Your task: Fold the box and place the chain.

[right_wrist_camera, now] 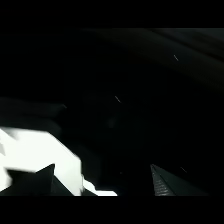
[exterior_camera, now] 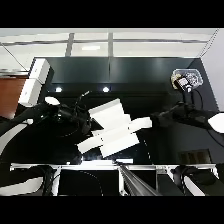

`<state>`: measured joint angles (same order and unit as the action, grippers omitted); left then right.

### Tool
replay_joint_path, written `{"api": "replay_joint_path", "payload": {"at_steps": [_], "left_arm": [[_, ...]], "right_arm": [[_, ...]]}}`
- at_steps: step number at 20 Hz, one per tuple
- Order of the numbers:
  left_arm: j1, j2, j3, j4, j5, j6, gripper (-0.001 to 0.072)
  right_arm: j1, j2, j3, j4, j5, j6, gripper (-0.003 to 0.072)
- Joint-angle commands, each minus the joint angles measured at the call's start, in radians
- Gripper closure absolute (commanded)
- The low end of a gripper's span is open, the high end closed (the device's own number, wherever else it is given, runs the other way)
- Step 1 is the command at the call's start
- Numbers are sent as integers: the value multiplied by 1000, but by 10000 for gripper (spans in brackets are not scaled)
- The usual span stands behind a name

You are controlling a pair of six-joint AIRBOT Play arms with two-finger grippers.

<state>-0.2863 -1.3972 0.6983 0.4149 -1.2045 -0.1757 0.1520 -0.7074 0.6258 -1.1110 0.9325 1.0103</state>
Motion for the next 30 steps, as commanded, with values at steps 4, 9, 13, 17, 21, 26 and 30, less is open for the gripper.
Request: {"api": "replay_joint_path", "payload": {"at_steps": [4,9,13,17,21,26,30], "left_arm": [[-172,134,-3,89,338,315,679],[-257,61,-3,230,344,310,679],[-257,34,-3,187,372,310,679],[-254,34,-3,187,383,302,679],[-254,34,-3,187,382,302,678],[-254,34,-3,187,382,302,678],[-254,34,-3,187,382,302,678]], "right_arm": [[-55,0,-71,107,163,-439,-5],[44,0,-222,168,53,-593,-6],[143,0,-271,163,-7,-629,-5],[232,-1,-301,154,-44,-643,-5],[331,-1,-338,161,-68,-645,-5],[459,-1,-371,223,-204,-645,-5],[506,-9,-372,220,-246,-645,-5]]}}
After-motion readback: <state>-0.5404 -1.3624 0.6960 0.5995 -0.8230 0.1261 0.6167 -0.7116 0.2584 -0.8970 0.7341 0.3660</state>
